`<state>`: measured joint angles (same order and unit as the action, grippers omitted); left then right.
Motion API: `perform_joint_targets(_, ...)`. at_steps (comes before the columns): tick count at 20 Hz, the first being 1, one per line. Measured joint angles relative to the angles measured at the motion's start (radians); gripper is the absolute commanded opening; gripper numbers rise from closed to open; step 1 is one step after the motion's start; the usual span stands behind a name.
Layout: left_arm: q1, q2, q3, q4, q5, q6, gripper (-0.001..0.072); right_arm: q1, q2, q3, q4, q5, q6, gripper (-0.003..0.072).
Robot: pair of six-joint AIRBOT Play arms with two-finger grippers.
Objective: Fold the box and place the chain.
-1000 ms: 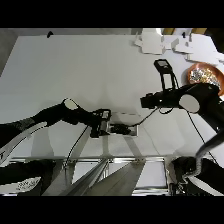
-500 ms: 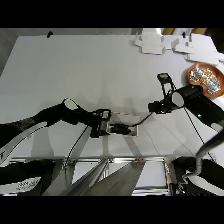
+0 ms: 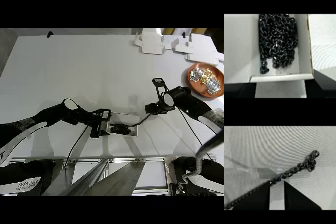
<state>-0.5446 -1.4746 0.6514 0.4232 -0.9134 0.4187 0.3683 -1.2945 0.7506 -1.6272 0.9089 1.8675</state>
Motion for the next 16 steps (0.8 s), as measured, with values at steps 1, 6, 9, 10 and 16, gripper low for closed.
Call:
perform_joint_targets(1, 0.0, 0.0, 0.0, 0.0, 0.0, 0.0, 0.0272, 0.0, -0.005, 0.0, 0.0, -0.003, 0.0, 0.002)
perform_joint_targets(6, 0.0, 0.0, 0.0, 0.0, 0.0, 0.0, 0.0272, 0.016, -0.005, -0.001, -0.005, 0.01, -0.014, 0.0019)
perform_joint_targets(9, 0.0, 0.0, 0.0, 0.0, 0.0, 0.0, 0.0272, 0.054, 0.051, -0.002, 0.003, 0.059, -0.029, 0.0019)
perform_joint_targets(10, 0.0, 0.0, 0.0, 0.0, 0.0, 0.0, 0.0272, 0.072, 0.086, -0.001, 0.0, 0.083, -0.029, 0.0019)
perform_joint_targets(16, 0.0, 0.0, 0.0, 0.0, 0.0, 0.0, 0.0272, 0.243, 0.382, -0.001, 0.006, 0.226, -0.034, 0.002)
